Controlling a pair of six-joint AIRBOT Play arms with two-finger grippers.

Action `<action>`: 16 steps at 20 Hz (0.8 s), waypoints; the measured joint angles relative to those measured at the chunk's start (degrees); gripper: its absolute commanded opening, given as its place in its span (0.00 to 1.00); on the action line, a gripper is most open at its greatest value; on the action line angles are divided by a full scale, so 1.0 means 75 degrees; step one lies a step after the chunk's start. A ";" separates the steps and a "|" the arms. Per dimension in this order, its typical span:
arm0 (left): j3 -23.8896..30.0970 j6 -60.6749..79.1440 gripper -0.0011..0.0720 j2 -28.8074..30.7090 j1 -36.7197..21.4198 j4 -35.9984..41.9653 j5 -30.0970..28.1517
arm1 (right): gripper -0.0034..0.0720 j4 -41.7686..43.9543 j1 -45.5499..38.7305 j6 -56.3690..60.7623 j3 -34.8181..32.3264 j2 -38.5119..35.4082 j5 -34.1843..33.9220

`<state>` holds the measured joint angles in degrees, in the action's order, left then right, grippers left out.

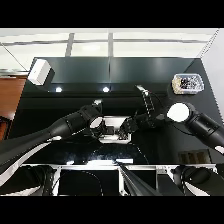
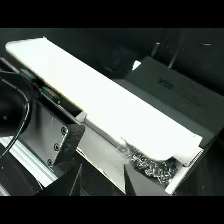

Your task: Fold the box and place the chain.

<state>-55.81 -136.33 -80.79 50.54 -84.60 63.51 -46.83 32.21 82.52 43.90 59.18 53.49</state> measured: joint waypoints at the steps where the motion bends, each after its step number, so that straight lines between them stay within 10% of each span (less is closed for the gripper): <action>1: 0.0000 0.0003 0.05 0.0000 0.0000 0.0000 0.0000 | 0.48 -0.0023 -0.0047 0.0012 -0.0003 -0.0003 0.0026; 10: 0.0000 0.0000 0.06 0.0000 -0.0012 -0.0006 -0.0044 | 0.48 -0.1416 -0.1920 0.0137 0.0204 -0.1096 0.1684; 12: -0.0009 -0.0015 0.55 0.0000 -0.0023 -0.0023 -0.0052 | 0.48 -0.1582 -0.2264 0.0140 0.0213 -0.1364 0.1920; 16: -0.0201 -0.0096 0.74 0.0070 -0.0023 -0.0020 0.0020 | 0.48 -0.1757 -0.2573 0.0143 0.0216 -0.1585 0.2197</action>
<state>-57.32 -137.05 -80.27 50.37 -84.75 63.66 -60.01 12.91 83.59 45.52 47.29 69.97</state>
